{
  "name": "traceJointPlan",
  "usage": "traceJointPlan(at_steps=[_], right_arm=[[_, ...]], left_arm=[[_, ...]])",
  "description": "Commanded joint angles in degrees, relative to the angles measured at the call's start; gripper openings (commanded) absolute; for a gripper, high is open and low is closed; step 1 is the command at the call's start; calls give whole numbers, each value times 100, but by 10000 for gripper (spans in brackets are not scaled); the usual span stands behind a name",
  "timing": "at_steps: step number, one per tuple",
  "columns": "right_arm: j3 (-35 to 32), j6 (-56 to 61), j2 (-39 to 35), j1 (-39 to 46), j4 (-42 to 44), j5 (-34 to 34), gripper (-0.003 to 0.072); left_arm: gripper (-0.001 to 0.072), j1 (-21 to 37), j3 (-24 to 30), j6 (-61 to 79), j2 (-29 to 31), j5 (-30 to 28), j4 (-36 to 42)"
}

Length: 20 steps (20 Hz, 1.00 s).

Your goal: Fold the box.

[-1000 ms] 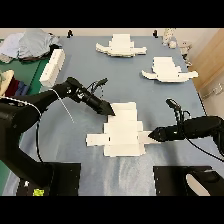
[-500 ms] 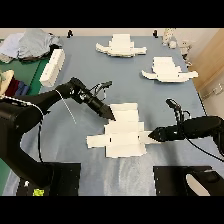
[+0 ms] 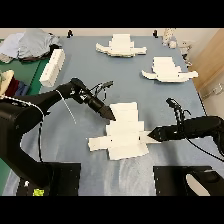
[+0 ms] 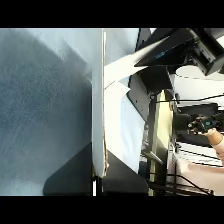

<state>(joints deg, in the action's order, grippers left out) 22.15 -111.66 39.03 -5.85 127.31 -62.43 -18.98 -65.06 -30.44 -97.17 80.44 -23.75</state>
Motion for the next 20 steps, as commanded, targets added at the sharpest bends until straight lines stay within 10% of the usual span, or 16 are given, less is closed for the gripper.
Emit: traceJointPlan(at_steps=[1,4,7,20], right_arm=[[7,9,-4,2,-887,348,163],[24,874,-4,4,-2518,841,171],[129,1895,0,4,-3661,1021,482],[579,3084,-4,2,-3222,1696,482]], left_arm=[[12,2,-68,590,13,63,59],[8,0,-72,1331,273,57,57],[6,0,127,2044,811,-26,15],[10,-990,2924,3906,3241,-3095,-4]])
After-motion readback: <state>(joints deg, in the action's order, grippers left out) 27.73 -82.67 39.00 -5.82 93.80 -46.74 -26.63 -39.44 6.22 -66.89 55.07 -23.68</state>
